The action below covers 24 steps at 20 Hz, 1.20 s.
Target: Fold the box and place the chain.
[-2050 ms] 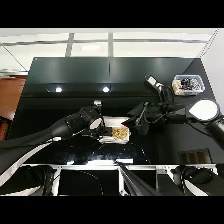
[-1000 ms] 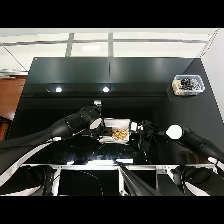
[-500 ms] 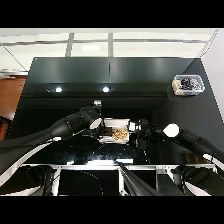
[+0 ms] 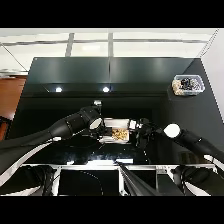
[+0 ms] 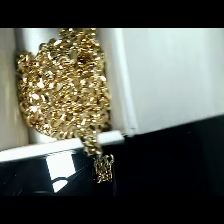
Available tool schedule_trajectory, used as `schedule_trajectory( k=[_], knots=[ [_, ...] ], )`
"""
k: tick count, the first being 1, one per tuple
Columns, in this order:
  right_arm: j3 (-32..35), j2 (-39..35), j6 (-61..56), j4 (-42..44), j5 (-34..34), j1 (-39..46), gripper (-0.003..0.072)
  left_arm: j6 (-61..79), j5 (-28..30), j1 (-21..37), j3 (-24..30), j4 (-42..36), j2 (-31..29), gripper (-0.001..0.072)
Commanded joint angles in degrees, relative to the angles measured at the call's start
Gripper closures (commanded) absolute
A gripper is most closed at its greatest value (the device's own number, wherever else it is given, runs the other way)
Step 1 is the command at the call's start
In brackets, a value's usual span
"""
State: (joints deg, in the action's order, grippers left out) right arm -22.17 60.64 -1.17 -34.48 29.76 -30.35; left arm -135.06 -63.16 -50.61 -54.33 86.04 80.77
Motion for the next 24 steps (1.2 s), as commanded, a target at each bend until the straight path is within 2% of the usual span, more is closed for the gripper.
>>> schedule_trajectory(
  k=[1, 4, 6, 8, 11, 13, 14, 15, 16, 17, 19, 22, 24],
  knots=[
    [0.02, -5.01, -11.74, -7.37, 0.13, 0.13, 0.0639, 0.02, 0.00, 0.00, -0.04, 0.00, 0.02, 0.0678],
    [-1.14, -12.39, -23.34, -11.91, 6.32, 0.31, 0.0639, 0.02, 0.02, 0.00, -0.04, 0.00, 0.02, 0.0678],
    [-3.72, -16.85, -28.98, -12.28, 11.63, 0.37, 0.0639, 0.02, 0.00, 0.00, -0.04, 0.02, 0.04, 0.0678],
    [-6.75, -19.85, -37.05, -10.43, 13.92, 0.35, 0.0639, 0.02, 0.00, 0.00, -0.04, 0.04, 0.04, 0.0678],
    [-7.43, -19.50, -44.26, -0.87, 13.84, 0.20, 0.0638, 0.02, 0.02, 0.00, -0.04, 0.04, 0.04, 0.0678],
    [-7.43, -17.77, -49.59, -0.42, 13.68, -0.17, 0.0635, 0.02, 0.00, 0.00, -0.04, 0.13, 0.04, 0.0679],
    [-7.43, -16.72, -51.04, -0.39, 13.66, -0.17, 0.0566, 0.02, 0.00, 0.00, -0.02, 0.26, 0.07, 0.0678],
    [-7.43, -15.98, -51.91, 0.13, 13.40, -0.17, 0.0362, 0.02, 0.07, 0.00, -0.04, 0.24, 0.09, 0.0678],
    [-7.43, -15.76, -52.33, 0.44, 13.33, -0.17, 0.0229, 0.02, 0.04, 0.00, -0.04, 0.24, 0.09, 0.0679],
    [-7.45, -15.82, -52.43, 0.37, 13.75, 0.04, 0.0186, 0.02, 0.07, 0.00, -0.04, 0.22, 0.11, 0.0678],
    [-7.96, -16.39, -52.48, -0.42, 18.01, 2.38, 0.0187, 0.02, 0.00, 0.00, -0.04, 0.20, 0.11, 0.0678],
    [-9.81, -18.95, -52.43, -2.67, 27.74, 10.71, 0.0186, -0.66, 0.09, 0.11, -0.13, -0.07, 0.09, 0.0677],
    [-10.08, -20.70, -52.41, -2.64, 31.06, 16.79, 0.0187, -3.58, 0.55, 0.09, -0.57, -1.11, 0.09, 0.0677]
  ],
)
